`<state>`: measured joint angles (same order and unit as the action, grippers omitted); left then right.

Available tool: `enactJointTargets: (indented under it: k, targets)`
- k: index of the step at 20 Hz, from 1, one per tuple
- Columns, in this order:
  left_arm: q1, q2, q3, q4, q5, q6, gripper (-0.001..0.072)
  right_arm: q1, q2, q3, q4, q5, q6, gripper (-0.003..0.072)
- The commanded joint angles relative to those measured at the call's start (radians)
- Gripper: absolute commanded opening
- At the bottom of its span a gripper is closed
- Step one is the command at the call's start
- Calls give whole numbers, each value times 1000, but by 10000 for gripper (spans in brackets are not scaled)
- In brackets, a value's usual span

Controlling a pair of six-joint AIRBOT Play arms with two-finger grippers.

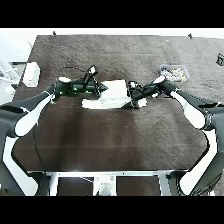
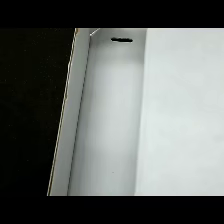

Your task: Fold the box and place the chain.

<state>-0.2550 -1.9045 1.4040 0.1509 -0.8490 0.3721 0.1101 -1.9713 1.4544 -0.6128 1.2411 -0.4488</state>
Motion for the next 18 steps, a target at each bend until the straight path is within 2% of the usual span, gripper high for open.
enactJointTargets:
  k: [1, 8, 14, 18]
  targets:
    - [-1, -1, 0, 11, 2, -8, 20, 1, 0, 0, 0, -2, 0, 589]
    - [-3, -1, -1, 34, 2, -33, 19, 1, 0, 0, -1, -2, 0, 589]
    - [-27, 1, 2, 66, 47, -24, 19, 1, 0, 0, 0, -2, 0, 589]
    - [-4, 43, 12, 68, 8, -3, 17, 1, 0, 0, 0, -2, 0, 589]
